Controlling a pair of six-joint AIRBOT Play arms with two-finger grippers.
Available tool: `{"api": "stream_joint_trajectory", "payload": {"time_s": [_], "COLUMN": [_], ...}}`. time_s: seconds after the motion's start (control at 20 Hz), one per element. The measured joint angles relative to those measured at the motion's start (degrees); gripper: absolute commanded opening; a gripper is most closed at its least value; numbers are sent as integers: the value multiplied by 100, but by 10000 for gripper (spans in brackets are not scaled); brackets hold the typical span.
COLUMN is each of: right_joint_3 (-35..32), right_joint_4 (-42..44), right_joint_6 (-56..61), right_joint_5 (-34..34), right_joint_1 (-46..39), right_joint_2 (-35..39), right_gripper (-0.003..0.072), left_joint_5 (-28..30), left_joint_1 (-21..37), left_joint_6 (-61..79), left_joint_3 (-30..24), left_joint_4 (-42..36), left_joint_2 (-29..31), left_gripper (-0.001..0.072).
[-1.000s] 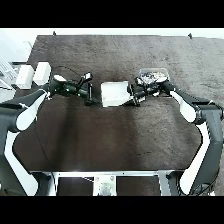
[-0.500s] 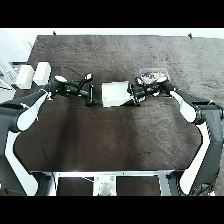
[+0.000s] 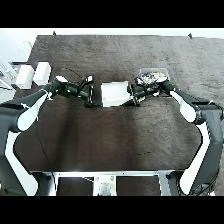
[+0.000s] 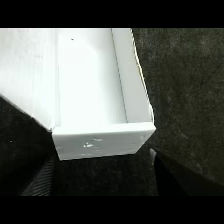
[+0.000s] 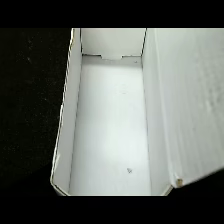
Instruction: Fold the box and place the chain.
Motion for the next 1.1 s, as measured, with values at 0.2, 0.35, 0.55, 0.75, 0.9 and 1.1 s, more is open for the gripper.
{"api": "stream_joint_trajectory", "payload": {"time_s": [0.2, 0.35, 0.55, 0.75, 0.9, 1.1], "right_joint_3": [0, 0, 0, 0, 0, 2], "right_joint_4": [0, -2, -9, -2, 7, 9], "right_joint_6": [0, 0, -2, 0, 2, 4], "right_joint_5": [2, 4, 11, 2, -20, -28], "right_joint_1": [0, 0, 0, 0, 0, -2], "right_joint_2": [0, -2, 0, 0, 0, 0], "right_gripper": [583, 583, 583, 583, 583, 583], "left_joint_5": [-28, -52, 76, 350, 516, 772], "left_joint_1": [2, -13, -122, -251, -278, -293], "left_joint_6": [4, 9, 9, -2, -26, -22], "left_joint_3": [0, 0, 0, 0, -2, -2], "left_joint_4": [-105, -168, -256, -376, -448, -461], "left_joint_2": [0, -7, -101, -160, -170, -177], "left_gripper": [697, 696, 696, 695, 694, 694]}}
